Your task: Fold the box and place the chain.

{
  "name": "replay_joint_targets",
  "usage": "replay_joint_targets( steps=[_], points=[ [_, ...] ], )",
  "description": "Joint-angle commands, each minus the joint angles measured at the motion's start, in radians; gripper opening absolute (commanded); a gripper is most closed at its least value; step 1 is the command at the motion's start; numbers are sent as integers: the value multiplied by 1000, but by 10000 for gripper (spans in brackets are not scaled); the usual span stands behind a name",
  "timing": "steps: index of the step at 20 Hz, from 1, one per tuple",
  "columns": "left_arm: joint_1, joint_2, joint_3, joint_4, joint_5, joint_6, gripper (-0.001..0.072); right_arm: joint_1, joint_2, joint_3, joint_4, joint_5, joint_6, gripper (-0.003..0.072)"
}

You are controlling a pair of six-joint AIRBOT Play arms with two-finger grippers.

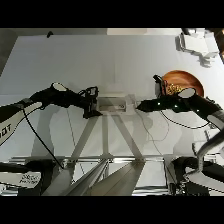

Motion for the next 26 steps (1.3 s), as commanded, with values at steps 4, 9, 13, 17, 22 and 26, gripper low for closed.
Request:
replay_joint_targets(
  steps=[4,9,13,17,22,26],
  points=[
    [0,0,0,0,0,0,143,2,-4,-1,-120,-31,67,5],
    [0,0,0,0,0,0,143,68,-17,-1,-107,-51,66,5],
    [0,0,0,0,0,0,143,101,-45,-1,-62,-76,66,4],
    [0,0,0,0,0,0,143,99,-51,-1,-63,-77,54,5],
    [0,0,0,0,0,0,143,34,-25,-1,-121,-46,53,7],
    [0,0,0,0,0,0,143,-4,-23,-1,-124,-39,25,5]
  ],
)
